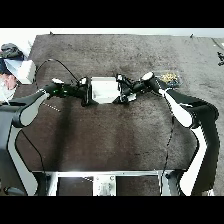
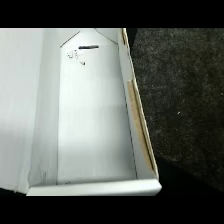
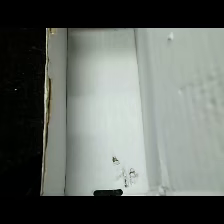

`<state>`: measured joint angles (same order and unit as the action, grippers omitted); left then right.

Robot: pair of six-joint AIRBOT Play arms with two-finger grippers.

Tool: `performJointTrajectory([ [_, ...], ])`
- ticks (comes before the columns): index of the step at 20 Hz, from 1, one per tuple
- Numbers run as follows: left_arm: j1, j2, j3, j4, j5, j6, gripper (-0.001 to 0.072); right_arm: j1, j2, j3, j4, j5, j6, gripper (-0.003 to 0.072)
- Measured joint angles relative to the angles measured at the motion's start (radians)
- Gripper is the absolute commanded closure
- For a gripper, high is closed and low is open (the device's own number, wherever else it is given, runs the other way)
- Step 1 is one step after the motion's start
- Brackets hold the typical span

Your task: Fold the box and place the chain.

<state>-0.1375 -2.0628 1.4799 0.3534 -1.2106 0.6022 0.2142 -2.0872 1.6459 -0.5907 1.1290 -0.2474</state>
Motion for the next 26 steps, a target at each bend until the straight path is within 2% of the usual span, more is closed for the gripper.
performJointTrajectory([
  [21,0.000,0.000,0.000,-0.012,0.013,-0.048,0.0095,0.000,0.000,0.000,0.000,0.000,0.001,0.0218],
  [22,0.000,-0.001,0.000,-0.012,0.016,-0.055,0.0111,0.000,0.000,0.000,0.000,0.000,0.001,0.0218],
  [23,0.000,-0.001,0.000,-0.012,0.016,-0.062,0.0172,0.000,0.000,0.000,0.000,0.000,0.001,0.0218],
  [26,0.000,-0.001,0.000,-0.010,0.018,-0.069,0.0167,0.000,0.000,0.000,0.000,0.000,0.001,0.0218],
])
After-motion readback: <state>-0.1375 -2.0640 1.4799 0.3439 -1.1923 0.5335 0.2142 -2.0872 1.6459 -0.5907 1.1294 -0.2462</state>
